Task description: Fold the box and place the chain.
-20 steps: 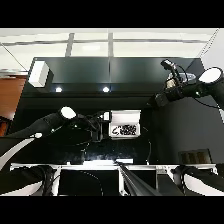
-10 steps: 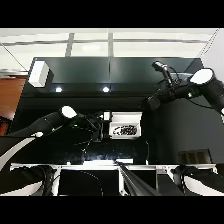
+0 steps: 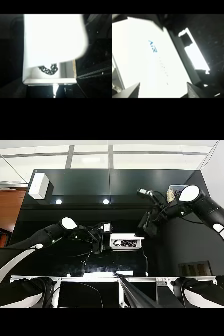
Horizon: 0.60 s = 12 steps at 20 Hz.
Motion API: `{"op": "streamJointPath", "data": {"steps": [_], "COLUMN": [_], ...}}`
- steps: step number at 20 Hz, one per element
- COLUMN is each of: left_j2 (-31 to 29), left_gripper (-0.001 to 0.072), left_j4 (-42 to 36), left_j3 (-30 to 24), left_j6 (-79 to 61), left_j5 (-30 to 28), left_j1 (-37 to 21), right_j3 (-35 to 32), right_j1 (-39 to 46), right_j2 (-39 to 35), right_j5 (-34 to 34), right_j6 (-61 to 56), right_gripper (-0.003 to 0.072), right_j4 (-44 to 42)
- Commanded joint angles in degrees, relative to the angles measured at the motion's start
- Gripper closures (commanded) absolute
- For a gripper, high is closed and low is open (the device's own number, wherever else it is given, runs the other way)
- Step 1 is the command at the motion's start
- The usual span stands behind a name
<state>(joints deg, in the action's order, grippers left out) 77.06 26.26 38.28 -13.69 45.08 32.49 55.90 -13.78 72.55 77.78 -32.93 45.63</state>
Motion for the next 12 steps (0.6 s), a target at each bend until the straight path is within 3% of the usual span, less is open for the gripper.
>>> {"op": "streamJointPath", "data": {"steps": [1, 7, 12], "left_j2": [0.0, 0.0, 0.0], "left_gripper": [0.0450, 0.0450, 0.0450], "left_j4": [0.1, 0.1, 0.1], "left_j3": [0.0, 0.0, 0.0], "left_j6": [0.2, 0.2, 0.3], "left_j5": [0.0, 0.0, 0.0], "left_j1": [-0.1, -0.1, -0.1], "right_j3": [-3.1, -4.4, -4.4], "right_j1": [-0.7, -4.3, -4.7], "right_j2": [0.0, 0.0, -0.5], "right_j5": [0.0, -7.1, -2.8], "right_j6": [6.0, 18.4, 18.0], "right_gripper": [-0.0006, -0.0006, -0.0005], "right_j4": [0.2, -1.0, -1.4]}}
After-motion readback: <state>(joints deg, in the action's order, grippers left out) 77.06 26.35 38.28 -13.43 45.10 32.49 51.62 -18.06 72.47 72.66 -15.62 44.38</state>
